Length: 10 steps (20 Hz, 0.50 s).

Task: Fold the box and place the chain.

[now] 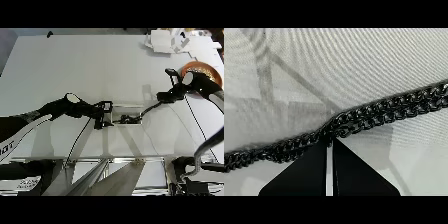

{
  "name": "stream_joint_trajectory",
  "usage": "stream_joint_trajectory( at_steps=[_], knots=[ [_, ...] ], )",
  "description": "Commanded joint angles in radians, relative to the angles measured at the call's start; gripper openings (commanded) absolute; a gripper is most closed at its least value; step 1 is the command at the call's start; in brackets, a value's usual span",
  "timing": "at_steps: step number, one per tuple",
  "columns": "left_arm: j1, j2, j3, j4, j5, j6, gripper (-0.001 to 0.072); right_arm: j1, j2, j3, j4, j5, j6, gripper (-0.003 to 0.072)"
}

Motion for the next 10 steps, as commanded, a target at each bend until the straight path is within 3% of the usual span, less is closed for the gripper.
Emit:
stream_joint_trajectory(
  at_steps=[1,6,10],
  knots=[
    [0.000,0.001,0.000,0.000,0.000,0.001,0.0170,0.000,0.032,0.001,-0.002,0.055,-0.006,0.0015],
    [0.000,0.001,0.000,0.000,0.000,0.000,0.0170,0.000,0.158,0.001,0.027,0.184,-0.013,0.0015],
    [0.000,0.001,0.000,0.000,0.000,0.000,0.0170,0.000,0.319,0.001,0.179,0.259,-0.068,0.0015]
  ],
)
